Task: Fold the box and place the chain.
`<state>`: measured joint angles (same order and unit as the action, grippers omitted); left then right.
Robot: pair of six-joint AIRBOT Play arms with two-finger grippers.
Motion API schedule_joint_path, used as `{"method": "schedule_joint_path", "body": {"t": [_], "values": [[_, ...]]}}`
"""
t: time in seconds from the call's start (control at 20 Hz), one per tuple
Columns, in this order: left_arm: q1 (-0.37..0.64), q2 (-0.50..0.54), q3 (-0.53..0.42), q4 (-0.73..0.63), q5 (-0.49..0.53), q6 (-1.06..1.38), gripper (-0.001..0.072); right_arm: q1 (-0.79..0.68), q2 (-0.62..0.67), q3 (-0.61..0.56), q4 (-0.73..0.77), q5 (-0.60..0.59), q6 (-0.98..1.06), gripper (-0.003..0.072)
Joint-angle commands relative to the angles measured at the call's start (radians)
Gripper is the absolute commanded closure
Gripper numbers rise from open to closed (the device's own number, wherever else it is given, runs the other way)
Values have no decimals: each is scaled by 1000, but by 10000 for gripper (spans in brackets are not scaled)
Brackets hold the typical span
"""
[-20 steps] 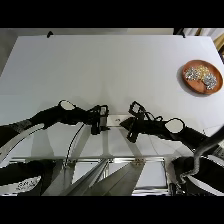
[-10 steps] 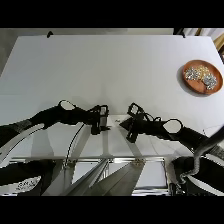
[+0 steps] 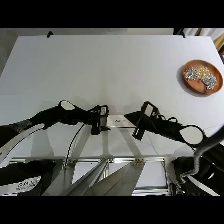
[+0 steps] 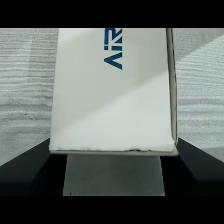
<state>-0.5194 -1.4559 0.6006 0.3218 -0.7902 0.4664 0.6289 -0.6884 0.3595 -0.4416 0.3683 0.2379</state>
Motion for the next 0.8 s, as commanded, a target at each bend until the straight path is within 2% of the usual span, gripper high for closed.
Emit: {"method": "schedule_joint_path", "body": {"t": [0.0,0.15,0.25,0.3,0.5,0.7,0.75], "values": [[0,1,0,0,1,1,570,-64,93,97,-381,123,472,672],[0,1,0,0,1,1,570,-223,48,265,-893,533,932,673],[0,1,0,0,1,1,570,-354,1,344,-1065,785,996,673],[0,1,0,0,1,1,570,-409,-15,362,-1088,830,1026,673],[0,1,0,0,1,1,570,-599,-137,364,-951,945,1033,673],[0,1,0,0,1,1,570,-612,-316,364,-942,1031,1024,667],[0,1,0,0,1,1,570,-612,-336,364,-941,1033,1050,630]]}}
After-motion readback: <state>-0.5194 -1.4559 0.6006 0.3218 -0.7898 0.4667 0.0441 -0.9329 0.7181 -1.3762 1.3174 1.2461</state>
